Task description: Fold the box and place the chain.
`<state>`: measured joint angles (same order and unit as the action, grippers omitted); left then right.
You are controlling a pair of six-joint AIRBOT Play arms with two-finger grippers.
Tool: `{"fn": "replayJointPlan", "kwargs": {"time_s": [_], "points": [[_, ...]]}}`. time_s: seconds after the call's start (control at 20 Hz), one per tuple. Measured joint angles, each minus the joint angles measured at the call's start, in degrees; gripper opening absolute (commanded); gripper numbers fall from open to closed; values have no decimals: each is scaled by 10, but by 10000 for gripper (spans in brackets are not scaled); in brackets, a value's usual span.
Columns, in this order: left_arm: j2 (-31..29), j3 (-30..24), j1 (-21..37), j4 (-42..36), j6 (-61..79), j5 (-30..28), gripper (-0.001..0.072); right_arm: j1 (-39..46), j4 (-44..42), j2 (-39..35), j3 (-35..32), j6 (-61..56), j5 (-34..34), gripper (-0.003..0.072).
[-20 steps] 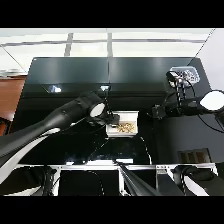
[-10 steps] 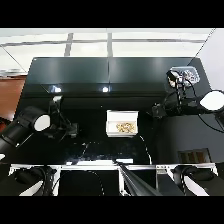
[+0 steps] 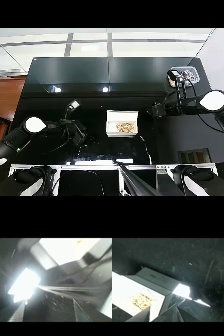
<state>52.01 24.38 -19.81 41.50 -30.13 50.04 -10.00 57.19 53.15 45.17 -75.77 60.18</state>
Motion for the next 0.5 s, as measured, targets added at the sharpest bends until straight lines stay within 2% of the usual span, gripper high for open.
{"fn": "replayJointPlan", "kwargs": {"time_s": [0.1, 0.25, 0.5], "points": [[14, 0, -5, -26, 146, -8, 719, 0, 0, 0, 0, -4, 0, 382], [75, 14, -6, -69, 302, -14, 720, 0, 0, 0, 0, -10, 0, 382], [180, 69, -14, -96, 420, -7, 720, 0, 0, 0, 0, -19, 0, 382]]}}
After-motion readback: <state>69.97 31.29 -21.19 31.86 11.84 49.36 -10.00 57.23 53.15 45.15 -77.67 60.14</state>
